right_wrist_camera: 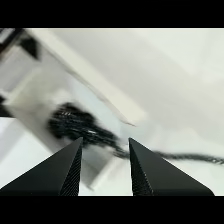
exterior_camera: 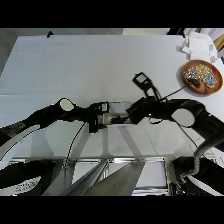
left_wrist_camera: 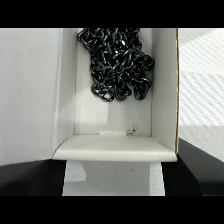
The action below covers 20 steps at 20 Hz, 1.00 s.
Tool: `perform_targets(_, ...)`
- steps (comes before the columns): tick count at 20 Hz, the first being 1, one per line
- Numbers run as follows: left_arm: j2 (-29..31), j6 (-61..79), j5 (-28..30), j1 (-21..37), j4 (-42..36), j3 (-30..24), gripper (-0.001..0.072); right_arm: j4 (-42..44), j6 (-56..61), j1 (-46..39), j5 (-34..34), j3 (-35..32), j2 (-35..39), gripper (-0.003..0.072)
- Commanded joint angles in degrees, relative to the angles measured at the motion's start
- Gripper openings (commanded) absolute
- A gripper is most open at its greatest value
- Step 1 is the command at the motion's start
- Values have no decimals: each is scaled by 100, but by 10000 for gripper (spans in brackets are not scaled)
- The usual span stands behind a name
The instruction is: Fold the box and place the chain.
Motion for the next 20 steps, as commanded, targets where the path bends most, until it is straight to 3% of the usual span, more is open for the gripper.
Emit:
perform_targets(1, -2, 0, 2, -2, 0, -2, 9, -382, 146, -1233, 833, -2, 214, 291)
perform_targets(7, 0, 0, 0, -2, 2, -2, 9, -505, 157, -2601, 339, -199, -116, 301)
perform_targets(10, 0, 0, 2, -2, 0, -2, 9, -479, 157, -2640, 55, -199, -728, 326)
perform_targets(12, 0, 0, 0, -2, 0, -2, 9, -474, 157, -2640, -210, -199, -1185, 449)
perform_targets(13, 0, 0, 0, -2, 0, -2, 9, -461, 160, -2640, -289, -199, -1370, 462)
perform_targets(20, 0, 0, 0, -2, 0, -2, 9, -160, 157, -2634, -857, -197, -2092, 460)
